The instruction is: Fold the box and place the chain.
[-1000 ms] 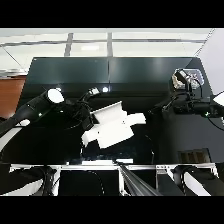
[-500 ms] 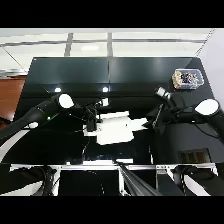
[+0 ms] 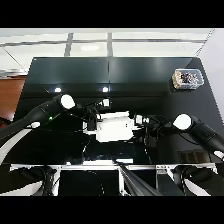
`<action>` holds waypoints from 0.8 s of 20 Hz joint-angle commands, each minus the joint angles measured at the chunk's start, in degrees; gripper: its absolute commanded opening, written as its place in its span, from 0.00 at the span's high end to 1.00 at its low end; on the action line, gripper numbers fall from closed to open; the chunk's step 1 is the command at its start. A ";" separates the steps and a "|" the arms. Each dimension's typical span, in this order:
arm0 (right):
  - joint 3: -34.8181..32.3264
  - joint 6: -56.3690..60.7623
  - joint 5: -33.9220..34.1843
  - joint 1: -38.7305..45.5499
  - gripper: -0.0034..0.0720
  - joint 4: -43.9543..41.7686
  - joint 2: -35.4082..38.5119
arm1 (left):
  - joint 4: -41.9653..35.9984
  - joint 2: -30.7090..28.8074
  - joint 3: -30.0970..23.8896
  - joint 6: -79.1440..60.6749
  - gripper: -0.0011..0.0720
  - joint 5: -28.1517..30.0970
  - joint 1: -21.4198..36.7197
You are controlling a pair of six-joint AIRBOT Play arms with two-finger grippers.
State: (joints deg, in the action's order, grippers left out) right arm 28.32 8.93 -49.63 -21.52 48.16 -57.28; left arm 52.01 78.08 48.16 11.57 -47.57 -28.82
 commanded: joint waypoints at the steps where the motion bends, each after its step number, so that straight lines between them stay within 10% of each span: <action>1: -0.61 -1.84 2.27 -1.81 0.13 -0.90 -1.44 | 0.00 0.04 0.07 -0.02 0.95 0.00 -0.04; 16: 1.40 -27.82 7.50 -2.45 0.13 -18.18 -7.30 | -0.44 0.04 0.07 0.00 0.95 0.00 -0.04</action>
State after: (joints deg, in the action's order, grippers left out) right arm 28.73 -16.12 -43.03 -24.08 31.70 -64.36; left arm 51.62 78.08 48.16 11.57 -47.68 -28.82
